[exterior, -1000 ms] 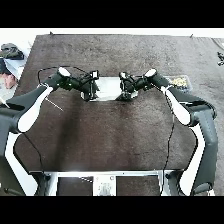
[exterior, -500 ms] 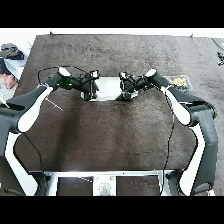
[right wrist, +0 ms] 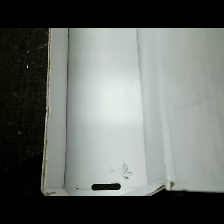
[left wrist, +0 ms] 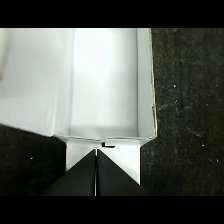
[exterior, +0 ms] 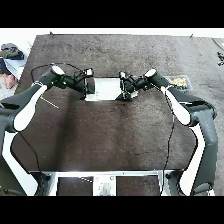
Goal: Fold the box and place the chain.
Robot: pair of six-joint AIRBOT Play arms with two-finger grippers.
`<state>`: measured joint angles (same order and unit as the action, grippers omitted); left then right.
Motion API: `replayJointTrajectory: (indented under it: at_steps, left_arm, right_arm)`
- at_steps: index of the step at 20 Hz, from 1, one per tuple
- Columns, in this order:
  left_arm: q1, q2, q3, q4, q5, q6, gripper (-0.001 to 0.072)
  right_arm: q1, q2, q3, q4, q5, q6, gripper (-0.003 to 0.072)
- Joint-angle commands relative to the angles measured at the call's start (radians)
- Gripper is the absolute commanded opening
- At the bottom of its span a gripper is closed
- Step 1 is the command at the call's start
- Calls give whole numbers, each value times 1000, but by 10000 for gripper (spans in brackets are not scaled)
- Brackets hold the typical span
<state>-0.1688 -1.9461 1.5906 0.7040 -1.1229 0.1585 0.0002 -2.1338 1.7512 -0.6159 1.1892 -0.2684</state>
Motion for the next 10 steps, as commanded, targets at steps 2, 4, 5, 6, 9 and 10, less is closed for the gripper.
replayJointTrajectory:
  at_steps: [2,4,5,6,9,10]
  left_arm:
    - [23,72,7,25,-18,-121,11]
    - [23,132,7,87,-14,-260,11]
    - [27,161,7,125,-15,-343,11]
    - [37,187,6,170,-13,-454,10]
    - [128,201,-5,222,-9,-786,11]
    - [157,201,-11,190,-21,-843,11]
  right_arm:
    - [0,0,1,-1,1,-1,375]
    - [0,0,1,-1,0,0,375]
    - [0,0,1,-1,0,-1,375]
    - [0,0,1,-1,0,-1,375]
    - [0,0,1,-1,0,-1,374]
    - [0,0,1,-1,0,-1,374]
